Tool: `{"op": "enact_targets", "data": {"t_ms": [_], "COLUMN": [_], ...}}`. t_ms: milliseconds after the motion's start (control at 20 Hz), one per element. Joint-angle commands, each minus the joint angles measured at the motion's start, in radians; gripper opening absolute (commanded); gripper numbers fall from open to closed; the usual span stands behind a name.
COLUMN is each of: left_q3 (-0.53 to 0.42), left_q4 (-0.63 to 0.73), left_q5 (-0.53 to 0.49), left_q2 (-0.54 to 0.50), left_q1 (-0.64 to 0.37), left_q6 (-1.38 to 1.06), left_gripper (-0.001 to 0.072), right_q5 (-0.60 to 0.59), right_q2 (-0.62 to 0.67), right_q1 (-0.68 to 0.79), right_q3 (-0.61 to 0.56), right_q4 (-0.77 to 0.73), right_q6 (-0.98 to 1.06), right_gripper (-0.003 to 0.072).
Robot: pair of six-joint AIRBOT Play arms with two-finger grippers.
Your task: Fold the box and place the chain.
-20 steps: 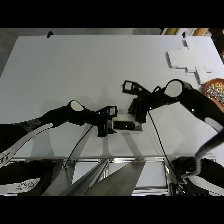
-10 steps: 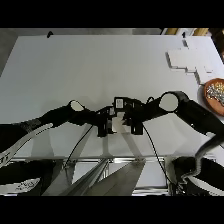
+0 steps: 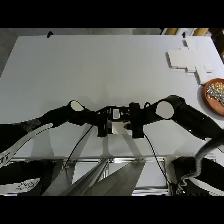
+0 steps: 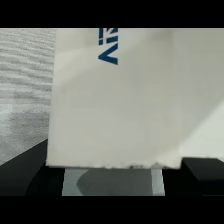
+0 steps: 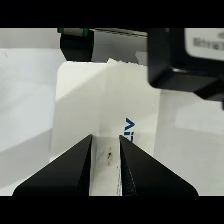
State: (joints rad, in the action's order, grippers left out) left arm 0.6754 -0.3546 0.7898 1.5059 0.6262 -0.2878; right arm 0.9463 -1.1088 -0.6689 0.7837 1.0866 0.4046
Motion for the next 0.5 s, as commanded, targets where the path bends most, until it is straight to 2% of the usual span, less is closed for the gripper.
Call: {"op": "enact_targets", "data": {"t_ms": [0, 300, 450], "left_q3": [0.000, 0.000, 0.000], "left_q4": [-0.001, 0.000, -0.001], "left_q5": [0.000, 0.000, 0.000], "left_q2": [-0.001, -0.001, -0.001], "left_q1": [-0.001, -0.001, -0.001], "left_q6": [-0.001, 0.000, 0.000], "left_gripper": [0.0205, 0.0205, 0.0205], "right_q5": [-0.049, -0.077, -0.078], "right_q2": [0.007, 0.011, 0.056], "right_q1": [-0.004, -0.002, -0.002], "right_q3": [-0.024, -0.024, -0.024], "right_q4": [0.011, 0.016, 0.015], "right_q6": [0.025, 0.044, 0.044], "right_gripper": [0.0230, 0.0235, 0.0219]}}
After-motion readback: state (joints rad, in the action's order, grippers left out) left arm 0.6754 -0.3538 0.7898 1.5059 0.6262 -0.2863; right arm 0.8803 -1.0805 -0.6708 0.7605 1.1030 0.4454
